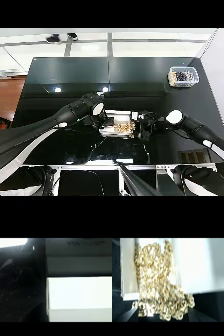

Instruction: Fold the box and place the chain.

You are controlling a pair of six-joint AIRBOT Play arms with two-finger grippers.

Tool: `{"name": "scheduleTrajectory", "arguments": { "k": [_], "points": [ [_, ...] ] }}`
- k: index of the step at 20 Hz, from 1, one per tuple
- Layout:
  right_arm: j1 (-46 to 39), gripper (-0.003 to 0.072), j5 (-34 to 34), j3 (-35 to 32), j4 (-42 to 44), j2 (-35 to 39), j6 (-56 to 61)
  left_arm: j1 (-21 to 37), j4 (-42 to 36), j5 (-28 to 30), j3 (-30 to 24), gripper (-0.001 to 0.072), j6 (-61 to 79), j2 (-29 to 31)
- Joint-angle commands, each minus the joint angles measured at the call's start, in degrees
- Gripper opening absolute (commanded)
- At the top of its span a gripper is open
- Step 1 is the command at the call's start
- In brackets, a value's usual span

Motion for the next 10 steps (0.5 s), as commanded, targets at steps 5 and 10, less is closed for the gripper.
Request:
{"name": "scheduleTrajectory", "arguments": {
  "k": [5,10],
  "points": [
    [1.3,0.0708,-3.7,0.0,1.2,-2.7,-1.5,0.0,0.0,0.1,0.0,0.003,0.0,0.0],
    [1.3,0.0015,-2.4,0.0,-4.1,-1.9,8.8,0.0,0.0,0.0,0.0,0.0031,0.0,0.0]
  ]
}}
